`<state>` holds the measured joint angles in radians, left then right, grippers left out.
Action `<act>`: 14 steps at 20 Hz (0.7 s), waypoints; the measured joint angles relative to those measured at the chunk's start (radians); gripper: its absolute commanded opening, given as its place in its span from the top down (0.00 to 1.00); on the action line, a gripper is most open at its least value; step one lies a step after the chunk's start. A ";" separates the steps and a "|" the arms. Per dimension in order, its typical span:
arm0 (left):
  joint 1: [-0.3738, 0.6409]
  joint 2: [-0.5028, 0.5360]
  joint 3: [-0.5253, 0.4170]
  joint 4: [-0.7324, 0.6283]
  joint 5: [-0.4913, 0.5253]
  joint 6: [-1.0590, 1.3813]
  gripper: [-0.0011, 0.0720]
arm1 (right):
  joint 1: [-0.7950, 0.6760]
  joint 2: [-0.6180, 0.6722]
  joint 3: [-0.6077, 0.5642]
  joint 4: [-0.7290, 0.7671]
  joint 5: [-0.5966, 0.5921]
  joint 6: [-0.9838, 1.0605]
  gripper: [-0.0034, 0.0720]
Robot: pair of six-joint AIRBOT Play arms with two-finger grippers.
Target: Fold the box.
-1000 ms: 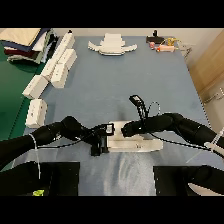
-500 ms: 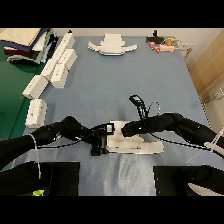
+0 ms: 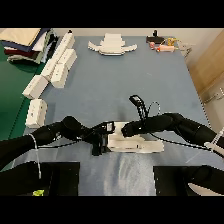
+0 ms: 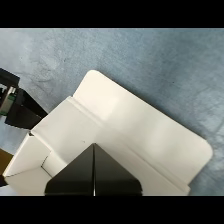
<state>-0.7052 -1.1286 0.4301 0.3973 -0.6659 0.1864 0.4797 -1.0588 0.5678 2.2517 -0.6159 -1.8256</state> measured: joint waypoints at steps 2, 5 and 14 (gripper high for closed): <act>0.000 0.000 0.000 -0.005 0.006 0.000 0.51 | 0.000 0.002 0.002 0.000 0.000 0.000 0.95; 0.000 0.000 0.000 -0.007 0.042 0.000 0.51 | 0.000 0.022 0.011 0.000 -0.005 0.000 0.95; 0.000 0.000 -0.001 0.013 0.089 -0.002 0.51 | 0.000 0.128 0.024 -0.001 -0.019 0.000 0.95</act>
